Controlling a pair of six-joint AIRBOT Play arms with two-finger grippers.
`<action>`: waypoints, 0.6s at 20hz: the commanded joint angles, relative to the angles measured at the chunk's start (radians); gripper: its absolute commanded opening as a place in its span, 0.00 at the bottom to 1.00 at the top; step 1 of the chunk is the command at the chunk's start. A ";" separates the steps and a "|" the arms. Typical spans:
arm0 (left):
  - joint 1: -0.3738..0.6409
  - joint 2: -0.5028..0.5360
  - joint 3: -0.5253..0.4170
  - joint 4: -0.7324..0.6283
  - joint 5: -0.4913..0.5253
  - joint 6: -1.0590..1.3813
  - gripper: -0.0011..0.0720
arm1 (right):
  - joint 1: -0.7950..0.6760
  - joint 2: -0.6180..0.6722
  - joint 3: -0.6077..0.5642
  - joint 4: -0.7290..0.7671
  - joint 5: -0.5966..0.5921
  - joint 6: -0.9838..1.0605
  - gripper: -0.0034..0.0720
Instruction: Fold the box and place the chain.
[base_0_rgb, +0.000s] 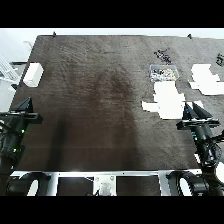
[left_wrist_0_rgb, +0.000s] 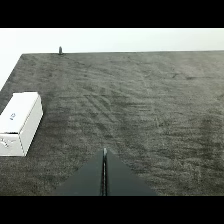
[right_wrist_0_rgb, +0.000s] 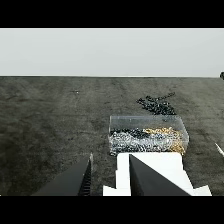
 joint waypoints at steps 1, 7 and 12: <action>0.001 0.000 0.000 0.000 0.000 0.000 0.04 | 0.000 0.000 0.000 0.000 0.000 0.000 0.40; 0.001 0.000 0.000 0.000 0.000 0.000 0.04 | -0.002 0.000 0.017 -0.002 0.002 0.000 0.40; 0.001 0.000 0.000 0.000 0.000 0.000 0.04 | -0.113 -0.165 0.205 -0.027 -0.006 -0.073 0.35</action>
